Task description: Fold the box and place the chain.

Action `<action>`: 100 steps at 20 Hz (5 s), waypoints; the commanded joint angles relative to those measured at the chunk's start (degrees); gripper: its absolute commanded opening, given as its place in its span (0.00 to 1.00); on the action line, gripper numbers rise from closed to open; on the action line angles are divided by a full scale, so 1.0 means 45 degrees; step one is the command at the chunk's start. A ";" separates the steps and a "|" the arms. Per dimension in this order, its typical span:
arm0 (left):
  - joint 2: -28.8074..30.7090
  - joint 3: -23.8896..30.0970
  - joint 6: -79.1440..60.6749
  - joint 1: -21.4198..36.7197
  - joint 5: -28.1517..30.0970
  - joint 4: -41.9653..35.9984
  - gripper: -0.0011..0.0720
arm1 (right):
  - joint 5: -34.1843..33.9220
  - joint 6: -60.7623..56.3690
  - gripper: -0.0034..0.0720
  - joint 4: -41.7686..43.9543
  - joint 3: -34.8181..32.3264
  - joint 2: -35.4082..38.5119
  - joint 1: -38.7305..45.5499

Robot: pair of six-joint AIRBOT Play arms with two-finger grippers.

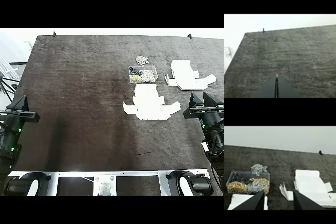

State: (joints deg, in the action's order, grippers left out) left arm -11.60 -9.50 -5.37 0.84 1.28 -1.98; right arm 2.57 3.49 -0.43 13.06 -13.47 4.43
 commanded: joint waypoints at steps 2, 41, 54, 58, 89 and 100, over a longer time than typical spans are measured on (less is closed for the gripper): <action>0.0010 -0.0015 -0.0005 -0.0005 0.0005 0.0000 0.04 | 0.0000 0.0000 0.59 0.0000 -0.0005 0.0005 -0.0010; 0.0010 -0.0015 -0.0005 -0.0005 0.0000 0.0000 0.04 | 1.8166 -1.4231 0.72 -1.4207 1.4294 -1.8039 0.5387; 0.0010 -0.0015 -0.0005 -0.0005 0.0000 0.0000 0.04 | 1.7670 -1.3333 0.72 -1.2998 1.4290 -1.9827 0.5110; 0.0010 -0.0015 -0.0005 -0.0005 0.0005 0.0000 0.04 | 1.8117 -1.2531 0.63 -1.2177 1.4280 -2.0157 0.5061; 0.0010 -0.0015 -0.0010 -0.0005 -0.0971 0.0005 0.04 | 1.1851 -1.1540 0.06 -0.6144 1.1463 -1.8559 -0.1758; -0.3390 -0.0670 -0.0160 -0.0005 -0.4206 -0.0005 0.62 | 1.1613 -1.0637 0.06 -0.6193 1.1463 -1.8564 -0.1763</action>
State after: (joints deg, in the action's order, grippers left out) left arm -20.27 -10.76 -5.96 0.82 -14.70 -1.91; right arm 55.02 -45.06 -28.16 64.58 -97.01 -3.44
